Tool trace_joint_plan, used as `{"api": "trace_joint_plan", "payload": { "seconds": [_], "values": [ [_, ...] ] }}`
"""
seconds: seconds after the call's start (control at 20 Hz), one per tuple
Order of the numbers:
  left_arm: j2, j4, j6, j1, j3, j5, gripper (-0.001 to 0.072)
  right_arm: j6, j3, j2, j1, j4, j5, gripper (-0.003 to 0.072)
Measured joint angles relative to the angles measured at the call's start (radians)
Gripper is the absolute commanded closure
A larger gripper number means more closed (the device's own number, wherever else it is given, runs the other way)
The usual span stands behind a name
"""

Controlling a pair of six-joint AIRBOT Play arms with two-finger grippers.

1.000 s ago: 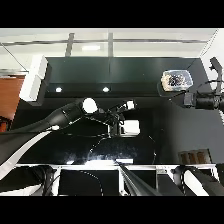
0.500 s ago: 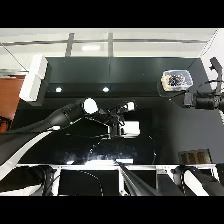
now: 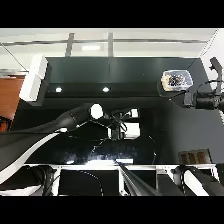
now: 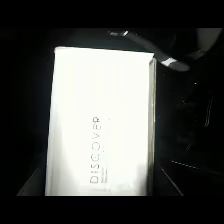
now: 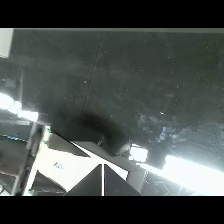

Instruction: Fold the box and place the chain.

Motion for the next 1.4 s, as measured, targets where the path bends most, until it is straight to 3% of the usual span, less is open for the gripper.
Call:
{"api": "trace_joint_plan", "payload": {
  "seconds": [0.1,0.15,0.2,0.4,0.6,0.8,1.1,1.25,1.4],
  "values": [
    [-0.015,0.01,0.0,-0.014,0.0,0.025,0.0043,0.0,0.0,0.0,0.0,0.0,0.0,0.0676],
    [-0.018,0.019,0.0,-0.019,0.0,0.032,0.0266,0.0,0.0,0.0,0.0,0.0,0.0,0.0676],
    [-0.019,0.03,-0.002,-0.022,0.0,0.036,0.0418,0.0,0.0,0.0,0.0,0.0,-0.001,0.0676],
    [0.02,0.124,-0.066,0.002,-0.001,-0.047,0.042,0.0,0.0,0.0,-0.001,0.001,-0.001,0.0676],
    [0.141,0.235,-0.228,0.145,-0.048,-0.167,0.042,0.0,0.0,0.0,-0.001,0.001,-0.001,0.0676],
    [0.33,0.343,-0.386,0.423,-0.174,-0.309,0.0419,0.0,0.0,0.0,-0.001,0.001,0.0,0.0676],
    [0.541,0.458,-0.514,0.987,-0.309,-0.41,0.0418,-0.006,0.0,0.0,-0.001,0.001,-0.015,0.0676],
    [0.565,0.439,-0.515,1.199,-0.325,-0.349,0.0418,-0.007,0.0,0.0,-0.001,0.001,-0.021,0.0676],
    [0.562,0.433,-0.512,1.335,-0.329,-0.232,0.0419,-0.007,0.0,0.0,-0.001,0.001,-0.023,0.0676]
  ]
}}
